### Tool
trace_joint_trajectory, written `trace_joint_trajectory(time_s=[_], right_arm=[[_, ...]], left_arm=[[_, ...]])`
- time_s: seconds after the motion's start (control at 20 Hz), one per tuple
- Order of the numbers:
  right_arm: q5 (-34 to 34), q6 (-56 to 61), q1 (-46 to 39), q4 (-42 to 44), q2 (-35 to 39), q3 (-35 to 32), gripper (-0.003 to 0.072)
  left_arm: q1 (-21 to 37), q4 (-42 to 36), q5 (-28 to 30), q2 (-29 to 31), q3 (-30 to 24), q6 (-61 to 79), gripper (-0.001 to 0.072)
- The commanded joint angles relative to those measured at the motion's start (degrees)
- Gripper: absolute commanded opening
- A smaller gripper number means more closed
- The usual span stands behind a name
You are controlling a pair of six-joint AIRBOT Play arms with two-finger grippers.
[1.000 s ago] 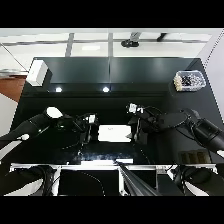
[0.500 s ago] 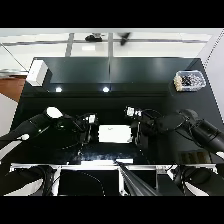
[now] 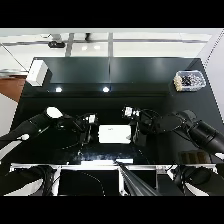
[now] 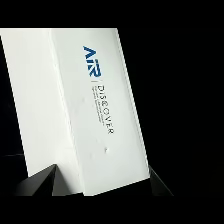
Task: Fold the box and place the chain.
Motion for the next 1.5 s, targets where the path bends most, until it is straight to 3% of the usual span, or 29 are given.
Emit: trace_joint_trajectory(time_s=[0.0,0.3,0.95,1.45], right_arm=[[0.59,0.07,0.09,-0.17,-0.04,0.02,0.0700],[-7.76,1.97,0.09,-0.20,0.22,0.98,0.0701],[-1.55,12.15,2.29,-7.43,-0.37,1.01,0.0700],[-2.25,18.18,2.27,-8.52,-0.33,1.18,0.0700]], left_arm=[[-0.04,0.02,0.00,-0.04,-0.02,0.02,0.0483],[-0.04,0.02,0.00,-0.04,-0.02,0.02,0.0483],[-0.04,0.02,0.00,-0.04,-0.02,0.02,0.0482],[-0.04,0.02,0.00,-0.04,-0.02,0.02,0.0482]])
